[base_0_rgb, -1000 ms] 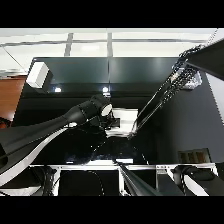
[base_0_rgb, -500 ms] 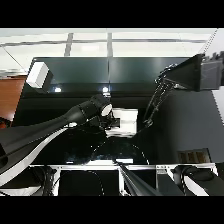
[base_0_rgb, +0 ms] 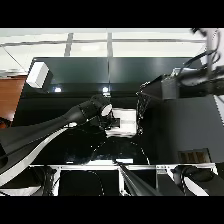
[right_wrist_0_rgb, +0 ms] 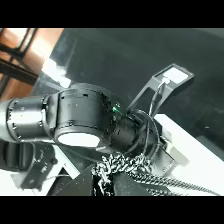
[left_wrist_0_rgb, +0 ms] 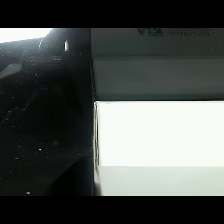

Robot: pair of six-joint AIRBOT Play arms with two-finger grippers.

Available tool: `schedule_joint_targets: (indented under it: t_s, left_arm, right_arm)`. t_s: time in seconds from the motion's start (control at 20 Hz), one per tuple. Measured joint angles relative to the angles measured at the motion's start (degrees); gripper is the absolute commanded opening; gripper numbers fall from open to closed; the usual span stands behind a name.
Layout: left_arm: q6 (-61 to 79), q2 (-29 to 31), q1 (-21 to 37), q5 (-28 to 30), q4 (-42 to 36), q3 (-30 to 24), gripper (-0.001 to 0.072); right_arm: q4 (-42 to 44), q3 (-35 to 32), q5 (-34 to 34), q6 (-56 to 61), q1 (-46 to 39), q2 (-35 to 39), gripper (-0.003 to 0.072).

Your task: Fold the box and place the chain.

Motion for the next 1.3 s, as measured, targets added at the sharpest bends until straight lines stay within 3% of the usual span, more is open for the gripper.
schedule_joint_targets:
  t_s: [0.35, 0.5, 0.55, 0.65, 0.85, 1.15, 1.25, 1.3]
  left_arm:
    - [0.0, 0.0, 0.0, 0.0, 0.0, 0.0, 0.0026]
    - [0.0, 0.0, 0.0, 0.0, 0.0, 0.0, 0.0026]
    - [0.0, 0.0, 0.0, 0.0, 0.0, 0.0, 0.0026]
    - [0.0, 0.0, 0.0, 0.0, 0.0, 0.0, 0.0026]
    - [0.0, 0.0, 0.0, 0.0, 0.0, 0.0, 0.0026]
    - [0.0, 0.0, 0.0, 0.0, 0.0, 0.0, 0.0026]
    - [0.0, 0.0, 0.0, 0.0, 0.0, 0.0, 0.0026]
    - [0.0, 0.0, 0.0, 0.0, 0.0, 0.0, 0.0026]
  right_arm:
    - [1.7, -14.7, -17.0, -0.8, 6.6, -0.5, 0.0019]
    - [-0.5, -19.7, -21.1, -0.7, 8.1, -1.1, 0.0019]
    - [-1.5, -21.2, -21.9, -0.7, 8.3, -1.2, 0.0051]
    - [-2.7, -24.1, -23.1, -0.3, 8.7, -1.3, 0.0621]
    - [-6.0, -24.0, -20.4, -1.3, 5.4, -0.4, 0.062]
    - [-13.5, -22.6, -10.2, -12.9, -9.0, 2.4, 0.0621]
    - [-14.3, -26.4, -10.5, -19.0, -10.7, 2.7, 0.0706]
    - [-14.1, -28.7, -12.0, -22.0, -10.8, 2.7, 0.0706]
